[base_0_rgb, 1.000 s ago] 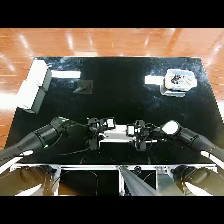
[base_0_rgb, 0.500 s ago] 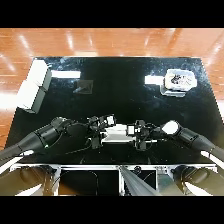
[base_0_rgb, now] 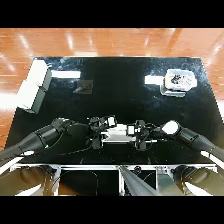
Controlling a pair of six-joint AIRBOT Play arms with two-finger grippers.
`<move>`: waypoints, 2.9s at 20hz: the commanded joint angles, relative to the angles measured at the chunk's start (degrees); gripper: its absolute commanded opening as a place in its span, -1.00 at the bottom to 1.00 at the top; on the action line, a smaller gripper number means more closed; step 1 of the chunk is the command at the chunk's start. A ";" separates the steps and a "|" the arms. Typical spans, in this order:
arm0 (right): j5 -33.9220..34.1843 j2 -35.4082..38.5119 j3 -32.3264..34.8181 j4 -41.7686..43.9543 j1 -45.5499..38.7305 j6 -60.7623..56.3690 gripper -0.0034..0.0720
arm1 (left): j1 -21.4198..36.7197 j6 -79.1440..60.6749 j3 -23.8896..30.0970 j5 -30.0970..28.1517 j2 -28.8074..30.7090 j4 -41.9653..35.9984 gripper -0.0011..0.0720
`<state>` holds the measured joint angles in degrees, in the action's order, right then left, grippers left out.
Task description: Fold the box and place the chain.
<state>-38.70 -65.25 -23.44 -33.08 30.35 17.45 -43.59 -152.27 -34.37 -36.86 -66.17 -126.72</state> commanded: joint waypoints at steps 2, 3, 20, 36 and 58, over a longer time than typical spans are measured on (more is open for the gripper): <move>-0.02 -0.02 -0.04 -0.02 0.07 0.00 0.53 | -0.13 -0.33 0.00 0.55 -0.15 0.39 0.32; -0.02 -0.02 -0.04 -0.02 0.04 0.02 0.53 | -0.13 -0.33 0.00 0.76 -0.15 0.42 0.37; -0.02 -0.02 -0.04 -0.02 0.07 0.00 0.53 | 0.02 -0.31 0.00 1.51 -0.15 0.44 -0.55; -0.02 -0.02 -0.04 0.00 0.04 0.00 0.53 | 19.71 32.15 0.04 -15.34 16.00 10.97 -0.92; -0.02 -0.02 -0.04 0.00 0.04 0.00 0.53 | 26.60 58.27 2.78 -23.23 5.14 5.40 -0.93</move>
<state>-38.70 -65.25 -23.44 -33.10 30.37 17.45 -15.44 -96.71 -31.64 -62.37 -60.49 -120.03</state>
